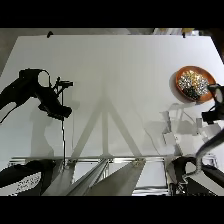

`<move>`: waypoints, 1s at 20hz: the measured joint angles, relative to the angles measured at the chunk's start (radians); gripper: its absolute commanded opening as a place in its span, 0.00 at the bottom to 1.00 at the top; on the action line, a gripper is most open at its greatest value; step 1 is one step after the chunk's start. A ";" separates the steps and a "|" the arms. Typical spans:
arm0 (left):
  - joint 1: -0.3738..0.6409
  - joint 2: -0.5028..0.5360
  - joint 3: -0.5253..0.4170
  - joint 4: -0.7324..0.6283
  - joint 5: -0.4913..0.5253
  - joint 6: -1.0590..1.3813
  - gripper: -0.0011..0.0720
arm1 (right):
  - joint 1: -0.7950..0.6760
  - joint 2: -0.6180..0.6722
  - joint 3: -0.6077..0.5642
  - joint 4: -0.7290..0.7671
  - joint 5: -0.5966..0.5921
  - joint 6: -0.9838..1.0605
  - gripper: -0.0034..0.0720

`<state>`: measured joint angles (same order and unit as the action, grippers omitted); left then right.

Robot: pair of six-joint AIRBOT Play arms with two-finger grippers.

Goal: Fold the box and place the chain.

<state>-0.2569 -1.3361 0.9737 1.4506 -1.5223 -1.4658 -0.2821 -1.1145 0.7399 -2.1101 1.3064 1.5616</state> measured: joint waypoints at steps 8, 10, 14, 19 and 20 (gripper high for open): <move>0.000 0.000 0.000 0.000 0.000 0.006 0.03 | -0.204 -0.047 0.001 0.076 -0.127 -0.197 0.44; 0.000 0.000 0.000 0.001 0.000 0.037 0.03 | -0.218 -0.072 0.001 0.109 -0.131 -0.228 0.23; 0.000 0.000 0.000 0.002 0.003 0.077 0.03 | -0.229 -0.102 0.001 0.168 -0.086 -0.278 0.06; 0.000 0.000 0.000 -0.017 0.035 0.094 0.03 | -0.158 -0.044 0.001 0.299 -0.036 -0.351 0.06; 0.000 0.000 0.000 -0.029 0.044 0.102 0.03 | -0.134 -0.024 0.001 0.333 -0.027 -0.361 0.06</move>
